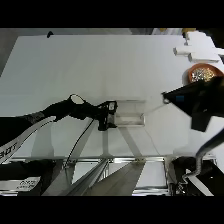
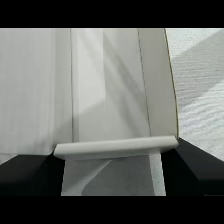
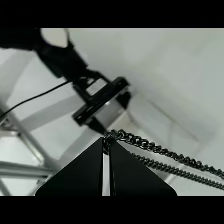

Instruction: Fold the box and place the chain.

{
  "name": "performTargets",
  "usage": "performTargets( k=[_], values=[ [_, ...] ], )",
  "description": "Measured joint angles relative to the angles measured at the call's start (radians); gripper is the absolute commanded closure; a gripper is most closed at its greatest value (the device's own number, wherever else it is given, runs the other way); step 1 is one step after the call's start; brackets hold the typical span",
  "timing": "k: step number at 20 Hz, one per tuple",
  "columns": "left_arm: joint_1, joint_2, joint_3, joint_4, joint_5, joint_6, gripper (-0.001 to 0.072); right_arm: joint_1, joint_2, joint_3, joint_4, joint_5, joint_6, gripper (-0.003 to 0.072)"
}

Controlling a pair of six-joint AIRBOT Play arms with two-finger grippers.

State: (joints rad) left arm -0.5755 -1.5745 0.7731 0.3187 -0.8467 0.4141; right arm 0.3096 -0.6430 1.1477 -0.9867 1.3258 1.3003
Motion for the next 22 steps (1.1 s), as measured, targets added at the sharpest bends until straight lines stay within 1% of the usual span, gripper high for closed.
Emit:
performTargets(
  k=[5,8,11,16,19,20,21,22],
  values=[
    [0.0,0.0,0.0,0.0,-0.001,0.0,0.0677,0.159,-0.033,-0.225,0.015,-0.173,0.002,0.0669],
    [0.0,0.0,0.0,0.0,-0.003,0.0,0.0677,0.211,-0.059,-0.34,0.015,-0.272,0.002,0.0669],
    [0.0,0.0,0.0,0.0,-0.003,0.0,0.0677,0.246,-0.093,-0.425,0.016,-0.369,-0.019,0.0669],
    [0.0,0.0,0.0,0.0,-0.003,0.0,0.0677,0.269,-0.177,-0.494,0.017,-0.491,-0.043,0.0669],
    [0.0,0.0,0.0,0.0,-0.003,0.0,0.0677,0.273,-0.23,-0.506,0.016,-0.517,-0.058,0.0665],
    [0.0,0.0,0.0,0.0,-0.003,0.0,0.0677,0.274,-0.242,-0.508,0.016,-0.52,-0.066,0.0607],
    [0.0,0.0,0.0,0.0,-0.003,0.0,0.0677,0.274,-0.251,-0.509,0.016,-0.525,-0.072,0.0524],
    [0.0,0.0,0.0,0.0,-0.003,0.0,0.0677,0.274,-0.258,-0.511,0.015,-0.527,-0.079,0.0483]
  ],
)
